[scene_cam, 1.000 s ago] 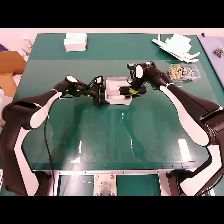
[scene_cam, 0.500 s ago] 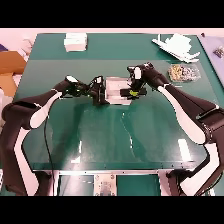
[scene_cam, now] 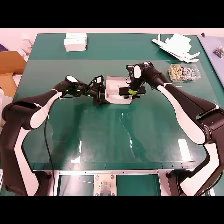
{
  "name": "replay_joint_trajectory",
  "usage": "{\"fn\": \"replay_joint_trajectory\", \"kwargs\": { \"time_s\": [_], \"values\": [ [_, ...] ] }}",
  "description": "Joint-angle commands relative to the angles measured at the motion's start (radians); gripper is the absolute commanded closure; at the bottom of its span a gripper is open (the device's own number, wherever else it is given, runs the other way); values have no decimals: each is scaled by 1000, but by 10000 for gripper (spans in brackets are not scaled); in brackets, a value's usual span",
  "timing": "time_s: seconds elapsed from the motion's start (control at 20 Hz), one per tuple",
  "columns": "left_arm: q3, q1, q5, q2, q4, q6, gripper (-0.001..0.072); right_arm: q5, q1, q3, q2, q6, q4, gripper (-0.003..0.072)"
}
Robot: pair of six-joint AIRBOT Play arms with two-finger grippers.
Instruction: Fold the box and place the chain.
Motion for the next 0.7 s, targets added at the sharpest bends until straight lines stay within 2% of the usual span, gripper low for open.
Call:
{"fn": "replay_joint_trajectory", "kwargs": {
  "time_s": [0.0,0.4,0.45,0.55,0.65],
  "values": [
    [0,1,-7,0,2,0,347,31,0,32,2,3,-13,173],
    [0,1,-7,0,2,0,348,201,-14,144,90,-21,-107,183],
    [0,1,-7,0,2,0,348,225,-15,146,115,-47,-107,253],
    [0,1,-7,0,2,0,347,280,-32,146,172,-104,-111,526],
    [0,1,-7,0,2,0,347,275,-63,146,238,-133,-114,636]
  ]
}}
